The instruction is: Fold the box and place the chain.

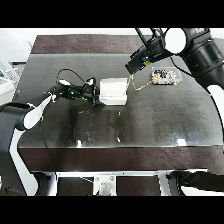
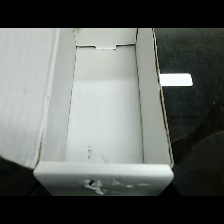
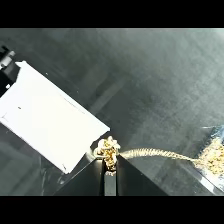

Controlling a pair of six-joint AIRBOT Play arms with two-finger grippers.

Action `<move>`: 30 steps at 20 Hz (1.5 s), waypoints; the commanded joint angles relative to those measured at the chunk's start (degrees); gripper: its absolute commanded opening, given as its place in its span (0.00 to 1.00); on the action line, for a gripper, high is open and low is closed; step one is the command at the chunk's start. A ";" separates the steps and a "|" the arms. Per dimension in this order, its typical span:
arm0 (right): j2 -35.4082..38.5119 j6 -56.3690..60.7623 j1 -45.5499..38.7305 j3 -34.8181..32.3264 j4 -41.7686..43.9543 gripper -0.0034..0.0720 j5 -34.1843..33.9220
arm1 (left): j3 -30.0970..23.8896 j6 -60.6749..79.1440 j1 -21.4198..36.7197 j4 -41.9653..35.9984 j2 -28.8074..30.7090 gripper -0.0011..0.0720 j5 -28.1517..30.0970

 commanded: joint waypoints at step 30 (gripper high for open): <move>-14.67 1.25 4.24 -1.40 11.87 0.07 -6.47 | 0.00 0.00 0.04 0.00 0.00 0.74 0.00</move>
